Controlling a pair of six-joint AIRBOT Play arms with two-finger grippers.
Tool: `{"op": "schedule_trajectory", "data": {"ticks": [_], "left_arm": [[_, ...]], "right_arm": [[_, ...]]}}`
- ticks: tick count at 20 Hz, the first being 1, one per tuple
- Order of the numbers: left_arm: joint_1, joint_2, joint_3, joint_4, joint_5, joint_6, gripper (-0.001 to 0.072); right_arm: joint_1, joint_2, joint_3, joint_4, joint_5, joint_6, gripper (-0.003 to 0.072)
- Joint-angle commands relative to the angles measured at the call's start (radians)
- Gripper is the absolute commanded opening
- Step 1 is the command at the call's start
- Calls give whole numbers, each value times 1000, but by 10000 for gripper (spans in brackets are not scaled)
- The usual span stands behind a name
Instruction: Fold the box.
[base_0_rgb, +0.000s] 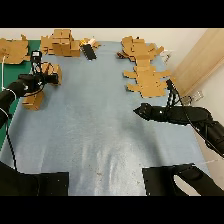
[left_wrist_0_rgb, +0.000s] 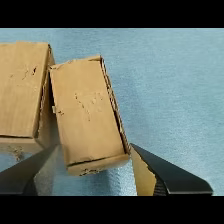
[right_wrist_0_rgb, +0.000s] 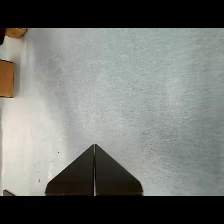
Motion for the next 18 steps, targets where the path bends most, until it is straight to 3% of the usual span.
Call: {"op": "schedule_trajectory", "data": {"ticks": [1,8,11,12,13,14,16,18], "left_arm": [[11,2,1,1,-13,-15,696],[95,117,1,2,-190,-37,697],[111,201,1,2,-351,-38,693],[109,230,1,2,-438,-38,550],[101,261,1,3,-542,-34,233],[89,286,1,4,-618,-23,14],[44,334,1,53,-676,-87,10],[-30,369,1,222,-702,-295,9]], "right_arm": [[0,0,1,0,-2,0,4],[0,0,1,0,-3,1,4],[0,-6,2,3,-5,1,4],[0,-21,10,4,-18,0,4],[0,-42,24,5,-42,0,4],[0,-71,44,4,-67,-3,4],[9,-150,113,-3,-107,-51,4],[31,-227,195,-41,-131,-98,4]]}}
